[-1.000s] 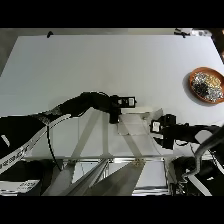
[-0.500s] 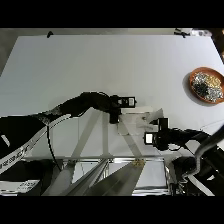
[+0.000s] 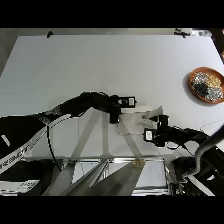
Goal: Fold the box and place the chain.
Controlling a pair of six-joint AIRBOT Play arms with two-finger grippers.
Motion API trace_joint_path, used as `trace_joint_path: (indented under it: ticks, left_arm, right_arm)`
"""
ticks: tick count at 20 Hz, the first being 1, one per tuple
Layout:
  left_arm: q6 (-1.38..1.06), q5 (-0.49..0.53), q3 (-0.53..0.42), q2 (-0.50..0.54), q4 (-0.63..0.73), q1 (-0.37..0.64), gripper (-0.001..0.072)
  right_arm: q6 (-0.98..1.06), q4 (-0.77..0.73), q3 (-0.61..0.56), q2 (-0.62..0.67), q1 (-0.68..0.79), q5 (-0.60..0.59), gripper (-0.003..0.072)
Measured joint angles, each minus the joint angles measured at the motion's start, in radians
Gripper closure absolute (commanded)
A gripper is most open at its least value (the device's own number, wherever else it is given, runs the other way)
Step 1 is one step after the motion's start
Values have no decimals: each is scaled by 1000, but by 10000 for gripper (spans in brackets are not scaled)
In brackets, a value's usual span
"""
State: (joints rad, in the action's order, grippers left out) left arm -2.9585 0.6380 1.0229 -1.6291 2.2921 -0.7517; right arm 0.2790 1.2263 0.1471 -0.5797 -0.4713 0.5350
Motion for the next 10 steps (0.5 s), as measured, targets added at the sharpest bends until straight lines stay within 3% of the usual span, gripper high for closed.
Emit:
trace_joint_path:
  ticks: [6,10]
  left_arm:
    - [-1,0,0,0,0,0,698]
    - [0,0,0,0,0,0,698]
  right_arm:
    - [-9,0,0,9,0,-24,-14]
    - [-49,4,-2,66,0,33,-12]
